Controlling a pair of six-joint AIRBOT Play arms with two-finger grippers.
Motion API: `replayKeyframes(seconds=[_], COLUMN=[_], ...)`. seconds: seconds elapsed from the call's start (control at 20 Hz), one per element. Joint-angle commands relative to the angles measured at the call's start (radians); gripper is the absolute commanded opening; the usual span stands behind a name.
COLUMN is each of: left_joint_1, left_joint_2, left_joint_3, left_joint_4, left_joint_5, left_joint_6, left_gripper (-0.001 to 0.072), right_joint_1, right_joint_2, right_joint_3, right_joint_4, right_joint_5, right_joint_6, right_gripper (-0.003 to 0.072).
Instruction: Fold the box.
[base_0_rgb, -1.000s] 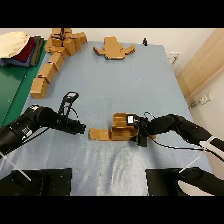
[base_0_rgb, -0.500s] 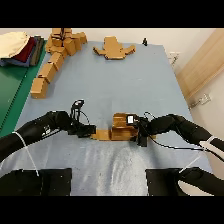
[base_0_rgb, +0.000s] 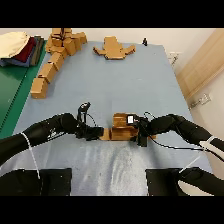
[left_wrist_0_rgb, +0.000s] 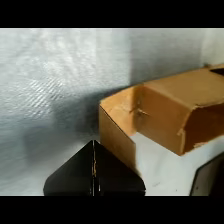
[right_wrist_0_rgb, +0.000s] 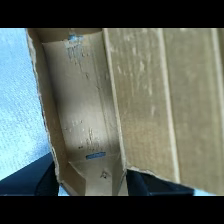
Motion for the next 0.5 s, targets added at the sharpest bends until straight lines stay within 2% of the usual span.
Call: replayKeyframes(seconds=[0.0, 0.15, 0.2, 0.25, 0.3, 0.45], left_joint_1=[-0.022, -0.012, -0.002, 0.009, 0.022, 0.042], left_joint_2=[0.000, -0.001, -0.001, -0.001, -0.001, -0.001], left_joint_3=[0.032, 0.063, 0.064, 0.064, 0.064, 0.069], left_joint_4=[-0.085, -0.084, -0.084, -0.084, -0.084, -0.085], left_joint_5=[-0.015, -0.016, -0.016, -0.023, -0.034, -0.041], left_joint_6=[0.069, 0.068, 0.064, 0.062, 0.062, 0.062], left_gripper=[0.0012, 0.0015, 0.0060, 0.0336, 0.0409, 0.0405], right_joint_1=[0.000, 0.000, 0.000, 0.000, 0.000, 0.000], right_joint_2=[0.000, 0.000, 0.000, 0.000, 0.000, 0.000], right_joint_3=[0.001, 0.001, 0.001, 0.001, 0.001, 0.001], right_joint_4=[0.000, 0.000, 0.000, 0.000, 0.000, 0.000], right_joint_5=[0.000, 0.000, 0.000, 0.000, 0.000, 0.000], right_joint_6=[0.000, 0.000, 0.000, 0.000, 0.000, 0.000], right_gripper=[0.0511, 0.0511, 0.0511, 0.0511, 0.0511, 0.0511])
